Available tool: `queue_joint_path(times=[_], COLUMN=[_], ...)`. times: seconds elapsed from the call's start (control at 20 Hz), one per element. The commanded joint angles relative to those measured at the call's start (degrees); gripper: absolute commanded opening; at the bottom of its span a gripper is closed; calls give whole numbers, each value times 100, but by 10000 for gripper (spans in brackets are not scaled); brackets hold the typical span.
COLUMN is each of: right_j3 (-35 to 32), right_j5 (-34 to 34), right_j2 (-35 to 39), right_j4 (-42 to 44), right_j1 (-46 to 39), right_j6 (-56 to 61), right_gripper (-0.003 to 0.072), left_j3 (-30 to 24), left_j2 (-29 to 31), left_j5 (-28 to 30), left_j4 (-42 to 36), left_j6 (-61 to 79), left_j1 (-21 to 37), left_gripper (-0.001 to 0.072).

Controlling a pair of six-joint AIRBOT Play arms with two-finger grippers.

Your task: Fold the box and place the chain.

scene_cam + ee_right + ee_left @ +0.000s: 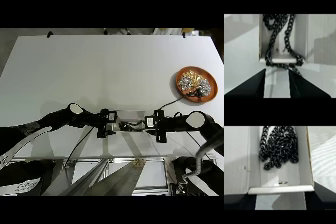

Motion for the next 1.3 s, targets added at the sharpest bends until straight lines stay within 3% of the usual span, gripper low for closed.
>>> queue_joint_path(times=[0.0, 0.15, 0.25, 0.5, 0.6, 0.65, 0.8, 0.95, 1.25], right_j3=[-63, -63, -63, -63, -63, -63, -63, -63, -63], right_j5=[-160, 26, 258, 345, 334, 332, 330, 337, 350], right_j2=[-122, -122, -120, -98, -98, -98, -98, -98, -98], right_j4=[501, 481, 334, -74, -70, -68, 70, 146, 319], right_j1=[-4, -7, -7, -7, -7, -7, -7, -7, -7], right_j6=[-330, -310, -234, 155, 155, 162, 162, 164, 162], right_gripper=[243, 208, 18, 28, 247, 270, 254, 96, 101], left_j3=[2, 2, 2, 2, 2, 2, 2, 2, 2], left_j2=[4, 4, 4, 4, 4, 4, 4, 4, 4], left_j5=[2, 0, 0, 0, 0, 2, 2, 0, 0], left_j4=[2, 2, 2, 2, 2, 2, 2, 2, 2], left_j6=[0, 0, 0, 0, 0, 0, 0, 0, 0], left_j1=[2, 2, 2, 2, 2, 2, 2, 2, 2], left_gripper=[334, 334, 334, 334, 334, 334, 334, 334, 334])
